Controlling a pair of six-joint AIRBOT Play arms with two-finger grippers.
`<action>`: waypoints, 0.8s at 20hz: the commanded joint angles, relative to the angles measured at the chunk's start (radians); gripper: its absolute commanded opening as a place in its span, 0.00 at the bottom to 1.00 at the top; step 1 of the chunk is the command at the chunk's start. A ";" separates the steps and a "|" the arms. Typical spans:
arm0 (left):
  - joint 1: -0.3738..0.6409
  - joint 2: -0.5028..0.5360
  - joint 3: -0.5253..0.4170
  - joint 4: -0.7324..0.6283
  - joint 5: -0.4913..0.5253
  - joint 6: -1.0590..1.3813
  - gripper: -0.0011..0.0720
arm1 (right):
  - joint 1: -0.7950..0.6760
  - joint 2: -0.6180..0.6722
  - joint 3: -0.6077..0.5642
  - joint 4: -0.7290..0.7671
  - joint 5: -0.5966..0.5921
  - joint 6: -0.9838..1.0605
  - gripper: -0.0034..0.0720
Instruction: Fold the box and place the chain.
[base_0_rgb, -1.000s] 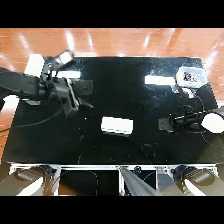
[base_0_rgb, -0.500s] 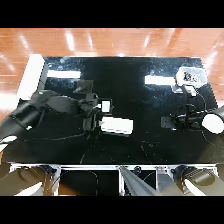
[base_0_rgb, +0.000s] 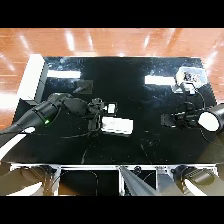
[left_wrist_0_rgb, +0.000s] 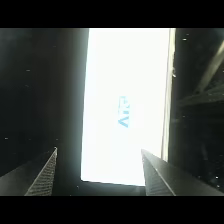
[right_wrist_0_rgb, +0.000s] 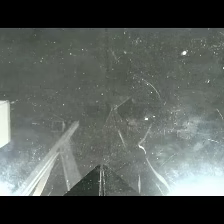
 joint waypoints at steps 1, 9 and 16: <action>0.001 -0.008 0.000 -0.026 0.053 0.003 0.89 | 0.000 -0.010 0.000 -0.005 -0.015 0.001 0.08; 0.001 -0.026 0.000 -0.029 0.048 0.003 0.89 | 0.000 -0.010 0.000 -0.005 -0.014 0.001 0.08; 0.001 -0.045 -0.001 -0.032 0.033 0.003 0.89 | 0.000 -0.010 0.000 -0.005 -0.014 0.001 0.08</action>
